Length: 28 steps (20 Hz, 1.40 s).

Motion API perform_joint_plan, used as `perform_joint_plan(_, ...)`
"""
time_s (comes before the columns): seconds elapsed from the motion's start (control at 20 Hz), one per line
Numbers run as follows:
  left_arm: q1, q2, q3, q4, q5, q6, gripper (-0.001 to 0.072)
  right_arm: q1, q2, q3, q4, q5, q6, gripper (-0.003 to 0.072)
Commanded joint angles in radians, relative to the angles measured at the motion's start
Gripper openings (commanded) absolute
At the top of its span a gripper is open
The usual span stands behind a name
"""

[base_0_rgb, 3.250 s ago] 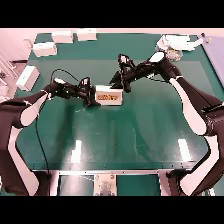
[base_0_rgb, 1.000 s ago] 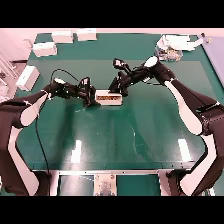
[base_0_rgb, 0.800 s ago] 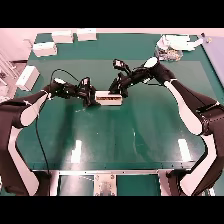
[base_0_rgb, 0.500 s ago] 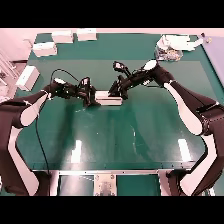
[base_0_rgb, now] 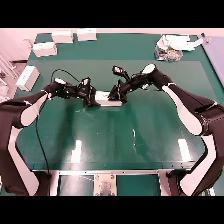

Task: Fold the box and place the chain.

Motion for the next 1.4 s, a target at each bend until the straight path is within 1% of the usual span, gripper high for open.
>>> perform_joint_plan(0.0, 0.001, 0.001, 0.0, -0.003, 0.007, -0.001, 0.0484, -0.001, 0.001, -0.022, 0.057, -0.004, -0.051, 0.0195)
perform_joint_plan(0.2, 0.001, 0.001, 0.0, -0.004, 0.006, -0.001, 0.0484, -0.024, 0.005, -0.021, 0.189, -0.003, -0.079, 0.0191)
perform_joint_plan(0.25, 0.001, 0.001, 0.0, -0.004, 0.007, -0.001, 0.0484, -0.029, 0.007, -0.021, 0.192, -0.003, -0.078, 0.0148)
perform_joint_plan(0.3, 0.001, 0.001, 0.0, -0.004, 0.007, -0.001, 0.0484, -0.035, 0.007, -0.021, 0.192, -0.003, -0.078, 0.014)
perform_joint_plan(0.35, 0.001, 0.001, 0.0, -0.004, 0.007, -0.001, 0.0484, -0.038, 0.007, -0.022, 0.191, -0.003, -0.078, 0.0108)
perform_joint_plan(0.4, 0.001, 0.001, 0.0, -0.004, 0.006, -0.001, 0.0484, -0.039, 0.007, -0.023, 0.188, -0.004, -0.078, 0.0054)
perform_joint_plan(0.5, 0.001, 0.001, 0.0, -0.004, 0.007, -0.001, 0.0484, -0.041, 0.001, -0.034, 0.166, -0.005, -0.077, 0.0017)
perform_joint_plan(0.8, 0.001, 0.001, 0.0, -0.003, 0.007, -0.001, 0.0485, -0.04, -0.002, -0.106, 0.118, -0.089, -0.073, 0.0016)
perform_joint_plan(1.0, 0.001, 0.001, 0.0, -0.003, 0.007, -0.001, 0.0484, -0.01, -0.003, -0.11, -0.01, -0.097, -0.021, 0.0016)
perform_joint_plan(1.1, 0.001, 0.001, 0.0, -0.004, 0.006, -0.001, 0.0484, -0.005, 0.01, -0.105, 0.013, -0.095, -0.022, 0.0016)
perform_joint_plan(1.15, 0.001, 0.001, 0.0, -0.003, 0.007, -0.001, 0.0484, -0.009, 0.035, -0.099, 0.058, -0.093, -0.025, 0.0016)
perform_joint_plan(1.25, 0.001, 0.001, 0.0, -0.004, 0.006, -0.001, 0.0484, -0.027, 0.118, -0.097, 0.145, -0.093, -0.024, 0.0016)
perform_joint_plan(1.35, 0.001, 0.001, 0.0, -0.004, 0.007, -0.001, 0.0484, -0.043, 0.223, -0.097, 0.164, -0.093, 0.014, 0.0016)
